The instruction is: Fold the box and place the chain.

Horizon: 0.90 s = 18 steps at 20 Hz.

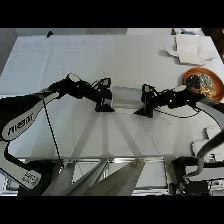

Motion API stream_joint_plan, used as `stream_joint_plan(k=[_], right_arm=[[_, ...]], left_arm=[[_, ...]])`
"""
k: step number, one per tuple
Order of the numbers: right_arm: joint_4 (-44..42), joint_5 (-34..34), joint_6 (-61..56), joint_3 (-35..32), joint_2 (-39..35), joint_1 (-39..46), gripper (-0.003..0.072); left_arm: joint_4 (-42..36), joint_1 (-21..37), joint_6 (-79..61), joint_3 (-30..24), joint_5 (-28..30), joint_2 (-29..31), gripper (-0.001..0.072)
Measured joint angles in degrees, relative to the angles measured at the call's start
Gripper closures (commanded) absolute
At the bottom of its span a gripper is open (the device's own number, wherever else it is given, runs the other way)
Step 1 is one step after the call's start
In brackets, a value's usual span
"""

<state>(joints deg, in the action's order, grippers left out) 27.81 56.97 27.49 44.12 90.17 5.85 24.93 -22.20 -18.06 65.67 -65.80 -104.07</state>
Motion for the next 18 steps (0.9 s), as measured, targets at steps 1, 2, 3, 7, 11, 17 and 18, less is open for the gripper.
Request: stream_joint_plan(k=[1,2,3,7,11,17,18], right_arm=[[-0.15,-0.31,0.0,0.0,-0.02,0.0,-0.0014],[-0.09,-0.35,0.0,0.0,-0.11,0.0,-0.0014],[0.04,-0.37,0.0,0.0,-0.31,0.0,-0.0014],[1.14,-1.01,0.0,0.0,-2.56,0.0,0.0004],[6.84,-1.99,-2.21,0.0,-6.71,0.0,0.0009],[19.39,-3.26,-10.62,0.0,-11.89,0.02,0.0009],[20.98,-3.23,-12.15,0.0,-12.44,0.0,0.0011]], left_arm=[[0.0,0.0,0.02,-0.02,0.0,0.0,0.0569],[0.0,0.0,0.02,0.0,-0.02,0.0,0.0569],[0.0,-0.02,0.02,-0.02,-0.07,0.0,0.0569],[-0.07,-0.02,0.04,0.0,-0.07,0.0,0.0569],[-0.09,-0.02,0.07,0.0,-0.09,0.02,0.0569],[0.13,-0.04,0.0,0.0,-0.5,0.02,0.0569],[0.11,-0.04,0.0,0.0,-0.44,0.02,0.0569]])
